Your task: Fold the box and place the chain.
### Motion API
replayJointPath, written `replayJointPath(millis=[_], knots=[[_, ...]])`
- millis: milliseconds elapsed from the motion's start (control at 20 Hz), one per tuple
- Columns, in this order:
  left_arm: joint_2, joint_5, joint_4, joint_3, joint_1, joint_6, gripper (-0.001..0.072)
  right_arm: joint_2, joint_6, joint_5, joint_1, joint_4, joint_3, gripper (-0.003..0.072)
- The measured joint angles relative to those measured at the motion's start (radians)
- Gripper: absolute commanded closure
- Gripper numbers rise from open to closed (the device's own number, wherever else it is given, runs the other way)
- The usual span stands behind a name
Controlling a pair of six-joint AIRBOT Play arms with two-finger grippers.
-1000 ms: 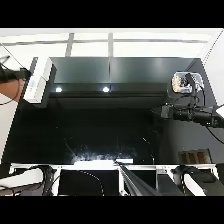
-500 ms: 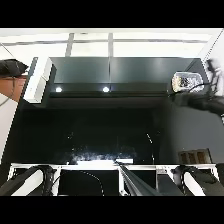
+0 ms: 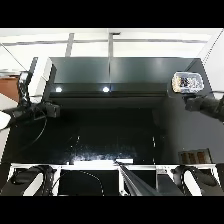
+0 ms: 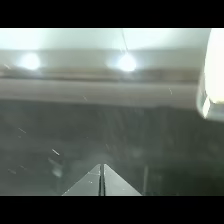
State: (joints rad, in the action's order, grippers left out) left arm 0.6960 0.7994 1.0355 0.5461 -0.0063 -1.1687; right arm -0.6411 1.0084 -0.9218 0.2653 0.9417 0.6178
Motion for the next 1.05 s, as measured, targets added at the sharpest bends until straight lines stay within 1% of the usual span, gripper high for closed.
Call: replayJointPath(millis=[150,350,450,700,1050], knots=[[-0.064,-0.034,0.011,-0.073,0.026,-0.01,0.0678,0.01,-0.005,0.058,0.003,0.019,-0.081,0.0646],[-0.149,-0.058,0.034,-0.106,0.065,-0.013,0.0678,0.013,-0.009,0.084,0.004,0.029,-0.116,0.0646],[-0.174,-0.064,0.042,-0.112,0.074,-0.013,0.0677,0.013,-0.01,0.09,0.004,0.032,-0.122,0.0647],[-0.196,-0.069,0.049,-0.117,0.082,-0.013,0.0677,0.014,-0.01,0.094,0.004,0.035,-0.128,0.0647],[-0.201,-0.071,0.052,-0.117,0.084,-0.013,0.0677,0.013,-0.01,0.096,0.004,0.035,-0.129,0.0647]])
